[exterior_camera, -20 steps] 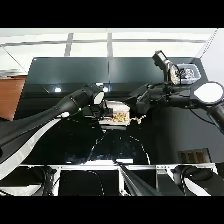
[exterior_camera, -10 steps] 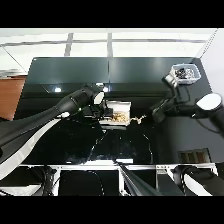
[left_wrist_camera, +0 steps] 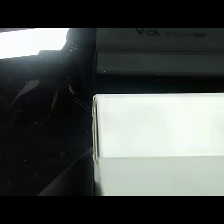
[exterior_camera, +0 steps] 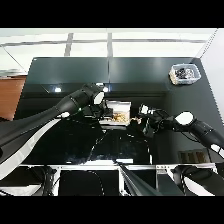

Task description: Fold the box and place the chain.

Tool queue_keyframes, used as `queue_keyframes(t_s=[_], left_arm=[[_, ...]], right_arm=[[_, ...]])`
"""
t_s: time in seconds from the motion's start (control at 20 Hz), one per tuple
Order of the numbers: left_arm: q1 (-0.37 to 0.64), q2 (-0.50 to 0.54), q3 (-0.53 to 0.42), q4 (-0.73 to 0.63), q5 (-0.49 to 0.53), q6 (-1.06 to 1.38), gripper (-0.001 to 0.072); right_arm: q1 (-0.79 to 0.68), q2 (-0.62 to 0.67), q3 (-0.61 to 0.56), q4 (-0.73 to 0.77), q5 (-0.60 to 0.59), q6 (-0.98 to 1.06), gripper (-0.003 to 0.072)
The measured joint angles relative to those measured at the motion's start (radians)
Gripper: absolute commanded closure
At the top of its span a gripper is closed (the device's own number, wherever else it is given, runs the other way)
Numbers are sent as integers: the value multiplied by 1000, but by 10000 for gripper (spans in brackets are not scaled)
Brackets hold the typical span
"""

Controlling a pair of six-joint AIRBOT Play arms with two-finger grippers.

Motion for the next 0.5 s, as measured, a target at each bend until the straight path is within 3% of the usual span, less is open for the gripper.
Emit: queue_keyframes(t_s=[0.2,0.35,0.4,0.5], left_arm=[[0,0,0,0,0,0,682],[0,0,0,0,0,0,682],[0,0,0,0,0,0,682],[0,0,0,0,0,0,682]], right_arm=[[6,-61,11,26,-46,-61,81],[9,-95,17,37,-65,-59,617],[9,-100,18,39,-72,-51,668],[10,-105,19,41,-77,-22,669]])
